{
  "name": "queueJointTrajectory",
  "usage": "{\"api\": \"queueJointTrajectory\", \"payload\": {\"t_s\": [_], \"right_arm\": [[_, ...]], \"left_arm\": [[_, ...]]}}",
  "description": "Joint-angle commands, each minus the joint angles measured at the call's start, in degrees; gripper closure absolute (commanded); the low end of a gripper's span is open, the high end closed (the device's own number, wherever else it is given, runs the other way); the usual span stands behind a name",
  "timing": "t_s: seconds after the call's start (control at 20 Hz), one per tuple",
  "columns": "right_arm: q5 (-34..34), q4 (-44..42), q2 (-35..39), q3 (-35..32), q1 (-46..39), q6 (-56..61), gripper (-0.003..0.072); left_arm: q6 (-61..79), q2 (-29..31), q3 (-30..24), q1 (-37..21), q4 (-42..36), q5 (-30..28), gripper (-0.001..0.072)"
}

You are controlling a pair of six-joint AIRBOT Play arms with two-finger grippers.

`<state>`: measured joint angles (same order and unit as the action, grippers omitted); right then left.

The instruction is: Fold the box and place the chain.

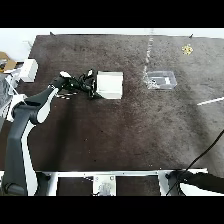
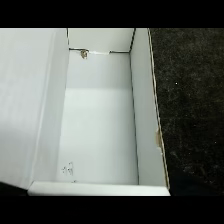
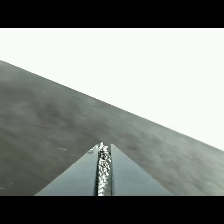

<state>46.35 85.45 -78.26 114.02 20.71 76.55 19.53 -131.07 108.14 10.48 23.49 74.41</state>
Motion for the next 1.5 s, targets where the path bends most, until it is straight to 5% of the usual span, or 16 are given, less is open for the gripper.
{"api": "queueJointTrajectory", "payload": {"t_s": [0.0, 0.2, 0.6, 0.7, 1.0, 1.25, 1.3, 1.35, 1.45], "right_arm": [[-0.2, 0.42, -2.75, -0.13, 5.2, -0.5, 0.0684], [5.99, -1.27, -8.37, -2.78, 8.83, -0.46, 0.0684], [1.01, -1.29, -17.2, -18.84, 9.88, 1.92, 0.0673], [2.97, -1.27, -18.03, -19.56, 8.96, 2.14, 0.0347], [15.85, -1.31, -17.31, -20.65, -1.31, 10.67, 0.0361], [6.91, -8.15, -17.29, -31.23, -12.31, 16.31, 0.0359], [3.89, -11.19, -17.29, -33.75, -13.99, 16.28, 0.033], [1.22, -13.25, -17.29, -35.87, -15.19, 16.31, 0.0178], [-3.65, -15.34, -17.29, -39.26, -16.48, 16.41, 0.0191]], "left_arm": [[-0.02, -0.02, 0.02, 0.0, 0.02, 0.0, 0.0485], [-0.02, -0.02, 0.02, 0.0, 0.02, 0.0, 0.0485], [-0.02, -0.02, 0.02, 0.0, 0.0, 0.0, 0.0485], [-0.02, -0.02, 0.02, 0.0, 0.02, 0.0, 0.0485], [-0.02, -0.02, 0.02, 0.0, 0.02, 0.0, 0.0485], [0.0, -0.02, 0.02, 0.0, 0.0, -0.02, 0.0485], [0.0, -0.02, 0.02, 0.0, 0.02, -0.02, 0.0485], [0.0, -0.02, 0.02, 0.0, 0.0, -0.02, 0.0485], [0.0, -0.02, 0.02, 0.0, 0.0, -0.02, 0.0485]]}}
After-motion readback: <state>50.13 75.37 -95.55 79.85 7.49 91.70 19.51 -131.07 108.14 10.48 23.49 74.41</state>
